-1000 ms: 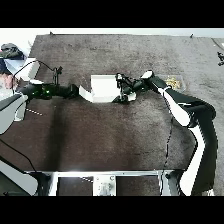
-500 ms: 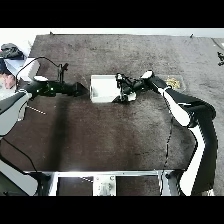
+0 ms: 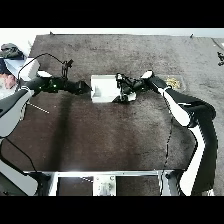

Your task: Fold the box and place the chain.

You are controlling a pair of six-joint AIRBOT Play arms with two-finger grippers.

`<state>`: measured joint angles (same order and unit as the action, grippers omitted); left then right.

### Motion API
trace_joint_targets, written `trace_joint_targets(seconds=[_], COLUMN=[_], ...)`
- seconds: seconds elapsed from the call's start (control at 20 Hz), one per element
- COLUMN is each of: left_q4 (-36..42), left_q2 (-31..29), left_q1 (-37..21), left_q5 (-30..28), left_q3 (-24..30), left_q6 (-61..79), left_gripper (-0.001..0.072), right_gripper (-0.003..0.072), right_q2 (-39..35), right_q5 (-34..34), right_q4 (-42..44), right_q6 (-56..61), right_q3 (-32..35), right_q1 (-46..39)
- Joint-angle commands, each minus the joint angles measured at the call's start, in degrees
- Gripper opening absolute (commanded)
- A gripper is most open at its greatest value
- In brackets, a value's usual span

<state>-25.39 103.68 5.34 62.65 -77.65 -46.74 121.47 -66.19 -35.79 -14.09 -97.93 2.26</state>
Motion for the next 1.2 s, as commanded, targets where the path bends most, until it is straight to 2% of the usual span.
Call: trace_joint_targets(seconds=[0.0, 0.25, 0.45, 0.8, 1.15], left_q4=[-0.6, -11.1, -13.9, -26.9, -28.6], left_q2=[-0.1, -3.4, -3.3, -3.3, -3.2], left_q1=[0.2, 3.0, 4.7, 8.9, 10.1], left_q5=[1.5, -3.5, -4.1, -7.3, -9.1], left_q3=[-0.3, -0.3, -1.6, -4.7, -4.7], left_q6=[-1.5, -10.9, -14.6, -29.0, -32.0], left_gripper=[0.0364, 0.0364, 0.0365, 0.0364, 0.0364], right_gripper=[0.0433, 0.0433, 0.0432, 0.0432, 0.0432], right_q2=[0.0, 0.0, 0.0, 0.0, 0.0], right_q5=[0.0, 0.0, 0.0, 0.0, 0.0], right_q4=[0.0, 0.0, 0.0, 0.0, 0.0], right_q6=[0.0, 0.0, 0.0, 0.0, 0.0], right_q3=[0.0, 0.0, 0.0, 0.0, 0.0], right_q1=[0.0, 0.0, 0.0, 0.0, 0.0])
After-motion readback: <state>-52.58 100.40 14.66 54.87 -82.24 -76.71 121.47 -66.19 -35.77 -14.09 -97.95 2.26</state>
